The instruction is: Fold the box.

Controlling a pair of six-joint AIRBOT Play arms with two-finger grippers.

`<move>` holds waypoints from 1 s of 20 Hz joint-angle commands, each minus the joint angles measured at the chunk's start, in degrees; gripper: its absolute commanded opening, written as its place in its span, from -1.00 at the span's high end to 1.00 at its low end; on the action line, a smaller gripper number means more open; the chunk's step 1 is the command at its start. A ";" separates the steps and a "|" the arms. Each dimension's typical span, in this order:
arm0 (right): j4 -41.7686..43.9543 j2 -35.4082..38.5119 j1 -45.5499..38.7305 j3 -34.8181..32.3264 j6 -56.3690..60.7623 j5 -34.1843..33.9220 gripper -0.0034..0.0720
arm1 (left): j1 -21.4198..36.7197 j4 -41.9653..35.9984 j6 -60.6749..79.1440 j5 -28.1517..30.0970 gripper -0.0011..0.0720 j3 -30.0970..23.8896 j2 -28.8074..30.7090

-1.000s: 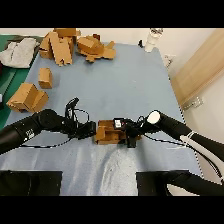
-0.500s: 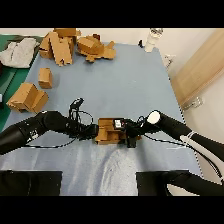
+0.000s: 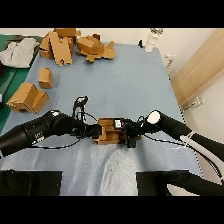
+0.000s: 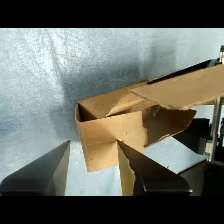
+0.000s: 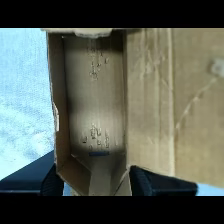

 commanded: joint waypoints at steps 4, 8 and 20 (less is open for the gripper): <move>0.00 -0.02 -0.02 0.02 0.00 0.07 -0.52 | -1.92 1.53 -3.65 -0.39 -0.36 2.58 -3.02; 0.00 -0.02 -0.02 0.02 0.00 0.04 -0.52 | -4.00 1.79 -6.93 -4.28 -0.38 6.69 -7.32; -0.02 -0.02 -0.02 0.02 0.00 0.04 -0.52 | -8.63 13.55 -26.05 -11.37 -0.38 14.12 -15.06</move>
